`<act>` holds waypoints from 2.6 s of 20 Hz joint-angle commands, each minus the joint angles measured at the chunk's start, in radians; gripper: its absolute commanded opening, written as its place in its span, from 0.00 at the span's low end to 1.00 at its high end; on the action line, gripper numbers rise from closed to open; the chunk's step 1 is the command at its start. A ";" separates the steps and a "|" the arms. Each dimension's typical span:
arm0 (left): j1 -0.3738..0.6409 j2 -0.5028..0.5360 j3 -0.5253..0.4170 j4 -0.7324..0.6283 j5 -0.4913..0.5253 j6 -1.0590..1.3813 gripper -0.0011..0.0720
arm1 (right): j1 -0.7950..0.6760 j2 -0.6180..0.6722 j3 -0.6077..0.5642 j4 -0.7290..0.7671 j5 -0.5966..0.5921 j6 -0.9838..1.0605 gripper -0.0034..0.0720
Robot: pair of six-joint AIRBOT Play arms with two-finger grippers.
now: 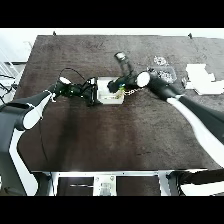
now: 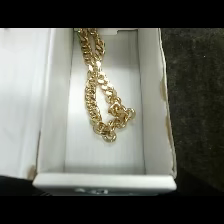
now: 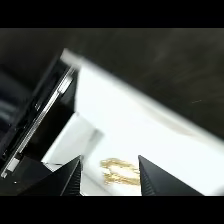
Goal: Fold the box and place the chain.
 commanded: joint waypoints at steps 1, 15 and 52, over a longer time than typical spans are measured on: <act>0.001 0.000 0.000 0.000 0.000 0.000 0.59 | -0.129 0.159 -0.031 -0.056 0.095 0.000 0.62; 0.001 0.000 0.000 0.000 0.000 0.000 0.59 | -0.400 -0.144 -0.169 0.217 -0.270 0.068 0.74; 0.001 0.000 0.000 -0.001 0.000 0.000 0.59 | 0.098 0.348 -0.096 -0.010 -0.186 0.156 0.04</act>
